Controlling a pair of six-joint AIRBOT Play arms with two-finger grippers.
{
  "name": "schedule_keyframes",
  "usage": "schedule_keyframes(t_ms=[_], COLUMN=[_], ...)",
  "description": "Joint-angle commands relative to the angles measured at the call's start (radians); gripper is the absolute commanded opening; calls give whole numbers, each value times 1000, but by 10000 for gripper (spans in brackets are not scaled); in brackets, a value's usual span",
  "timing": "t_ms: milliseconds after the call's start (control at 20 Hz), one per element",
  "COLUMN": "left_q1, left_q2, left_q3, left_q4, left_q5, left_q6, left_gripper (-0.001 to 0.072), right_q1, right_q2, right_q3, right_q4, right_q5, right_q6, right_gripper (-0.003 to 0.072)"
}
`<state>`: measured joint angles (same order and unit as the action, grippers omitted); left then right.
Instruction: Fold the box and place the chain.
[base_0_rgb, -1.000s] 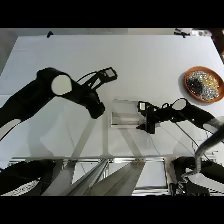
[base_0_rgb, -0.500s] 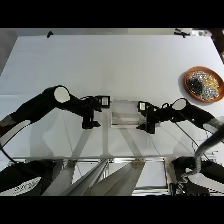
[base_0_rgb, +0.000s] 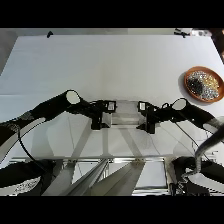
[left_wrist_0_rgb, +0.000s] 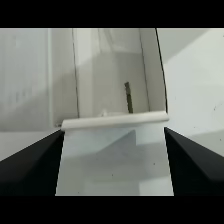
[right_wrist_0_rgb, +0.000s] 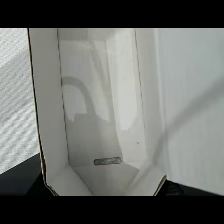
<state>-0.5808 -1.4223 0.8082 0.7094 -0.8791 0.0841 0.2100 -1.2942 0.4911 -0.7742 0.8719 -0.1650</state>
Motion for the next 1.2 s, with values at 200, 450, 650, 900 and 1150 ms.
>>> schedule_keyframes(t_ms=[200, 450, 650, 900, 1150], left_q1=[-33, -49, -50, -51, -69], left_q2=[-21, -57, -84, -85, -85], left_q3=[-1, -1, -1, -6, -53], left_q4=[-51, -90, -92, -89, -92], left_q5=[37, 47, 44, 37, 66], left_q6=[53, 47, 46, 47, 47], left_gripper=[705, 701, 634, 264, 264], right_q1=[1, 1, 1, 1, 1], right_q2=[0, 0, 0, 0, 0], right_q3=[0, 0, 0, 0, 0], right_q4=[-67, -67, -67, -67, -67], right_q5=[0, 0, 0, 0, 0], right_q6=[0, 0, 0, 0, 0], right_gripper=[341, 341, 341, 341, 341])
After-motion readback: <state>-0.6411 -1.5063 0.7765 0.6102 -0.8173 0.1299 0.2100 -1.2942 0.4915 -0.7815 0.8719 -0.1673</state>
